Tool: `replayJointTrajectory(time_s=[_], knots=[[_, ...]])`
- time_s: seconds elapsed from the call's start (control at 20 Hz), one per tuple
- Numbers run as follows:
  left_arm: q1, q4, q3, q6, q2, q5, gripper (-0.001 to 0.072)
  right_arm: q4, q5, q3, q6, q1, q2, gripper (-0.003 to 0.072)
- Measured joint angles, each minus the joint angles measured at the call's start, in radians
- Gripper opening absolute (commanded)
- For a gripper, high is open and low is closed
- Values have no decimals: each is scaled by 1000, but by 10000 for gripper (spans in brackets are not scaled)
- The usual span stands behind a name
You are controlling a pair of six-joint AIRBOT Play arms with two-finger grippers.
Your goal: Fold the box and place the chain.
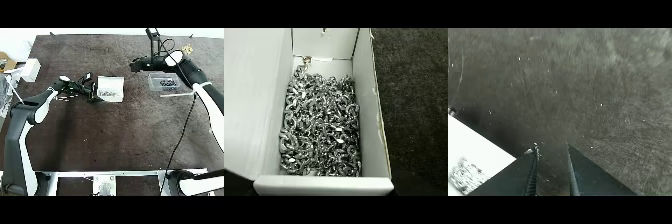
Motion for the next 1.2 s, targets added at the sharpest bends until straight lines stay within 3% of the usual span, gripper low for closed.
replayJointTrajectory(time_s=[0.25,0.45,0.6,0.7,0.9,0.95,1.15,1.2], knots=[[0,0,0,0,0,0,402,302,171,92,-332,-70,-190,207],[0,0,0,0,0,0,401,458,276,114,-554,-79,-264,194],[0,0,0,0,0,0,401,489,340,113,-675,-77,-269,194],[0,0,0,0,0,0,401,476,364,94,-737,-63,-258,154],[0,0,0,0,0,0,402,452,349,-6,-850,-25,-206,164],[0,0,0,0,0,0,401,447,323,-45,-885,-11,-186,231],[0,0,0,0,0,0,401,444,240,-156,-989,35,-132,229],[0,0,0,0,0,0,401,444,230,-169,-1006,45,-126,311]])
